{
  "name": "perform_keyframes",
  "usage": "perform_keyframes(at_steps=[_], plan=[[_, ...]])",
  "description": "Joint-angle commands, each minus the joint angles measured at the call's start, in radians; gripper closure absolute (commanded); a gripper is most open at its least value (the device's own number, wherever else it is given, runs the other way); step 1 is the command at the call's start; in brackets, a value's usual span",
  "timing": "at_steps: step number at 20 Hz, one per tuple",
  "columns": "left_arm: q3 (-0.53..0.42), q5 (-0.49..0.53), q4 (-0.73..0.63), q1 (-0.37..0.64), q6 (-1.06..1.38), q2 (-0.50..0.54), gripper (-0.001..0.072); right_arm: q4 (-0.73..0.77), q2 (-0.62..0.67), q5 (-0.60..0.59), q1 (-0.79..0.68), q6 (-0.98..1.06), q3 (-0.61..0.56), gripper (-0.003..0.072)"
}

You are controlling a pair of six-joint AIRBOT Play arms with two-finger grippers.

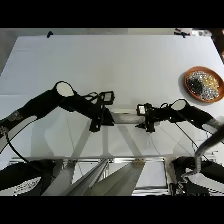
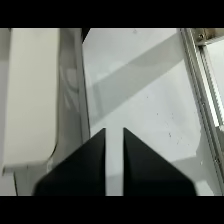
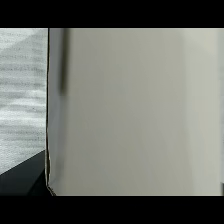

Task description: Fold the box and place the chain.

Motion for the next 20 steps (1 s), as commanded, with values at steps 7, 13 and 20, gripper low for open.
perform_keyframes(at_steps=[7, 13, 20], plan=[[0.001, 0.766, -0.322, -0.14, -0.005, -0.048, 0.0701, 0.0, 0.0, 0.001, -0.001, 0.0, 0.0, 0.0346], [0.001, 0.754, -0.317, -0.14, -0.117, -0.116, 0.0701, 0.0, 0.0, 0.001, -0.001, 0.0, 0.0, 0.0346], [0.001, 0.735, -0.272, -0.139, -0.116, -0.089, 0.07, 0.005, 0.0, 0.004, -0.001, 0.061, 0.0, 0.0345]])
